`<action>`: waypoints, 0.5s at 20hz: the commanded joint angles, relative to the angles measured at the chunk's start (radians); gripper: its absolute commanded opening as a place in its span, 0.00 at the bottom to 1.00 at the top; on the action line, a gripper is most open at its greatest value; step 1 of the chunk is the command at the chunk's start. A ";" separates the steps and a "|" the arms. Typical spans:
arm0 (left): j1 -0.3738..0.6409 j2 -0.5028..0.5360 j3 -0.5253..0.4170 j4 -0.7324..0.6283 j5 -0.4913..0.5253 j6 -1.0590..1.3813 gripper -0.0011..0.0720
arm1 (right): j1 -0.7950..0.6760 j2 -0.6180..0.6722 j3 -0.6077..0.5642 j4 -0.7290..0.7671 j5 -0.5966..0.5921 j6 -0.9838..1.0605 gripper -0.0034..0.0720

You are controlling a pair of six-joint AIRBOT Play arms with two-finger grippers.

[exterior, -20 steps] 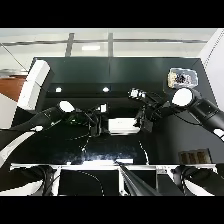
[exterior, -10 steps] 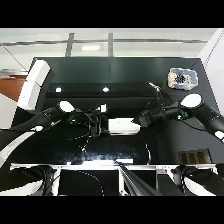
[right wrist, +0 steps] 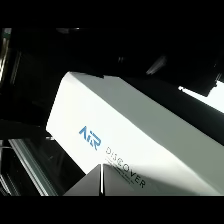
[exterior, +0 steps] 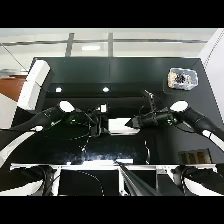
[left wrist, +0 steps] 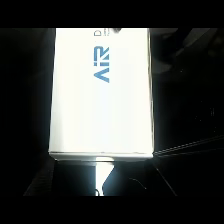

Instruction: Fold the box and place the chain.

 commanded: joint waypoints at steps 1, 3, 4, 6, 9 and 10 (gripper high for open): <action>0.000 0.000 0.001 0.000 0.000 -0.001 0.61 | 0.004 -0.027 -0.003 -0.042 -0.029 0.012 0.08; 0.000 0.000 0.001 0.000 0.000 -0.001 0.61 | 0.004 -0.034 -0.003 -0.042 -0.037 0.012 0.08; 0.000 0.000 0.001 0.000 0.000 -0.001 0.61 | 0.004 -0.035 -0.003 -0.043 -0.041 0.012 0.08; 0.000 0.000 0.001 0.000 0.000 -0.001 0.61 | 0.004 -0.035 -0.003 -0.042 -0.040 0.012 0.08; 0.000 0.002 0.003 0.000 -0.002 0.000 0.63 | -0.025 -0.017 0.019 -0.018 0.047 -0.015 0.08; 0.002 0.008 0.003 0.001 -0.003 0.000 0.68 | -0.050 0.005 0.035 -0.014 0.090 -0.017 0.08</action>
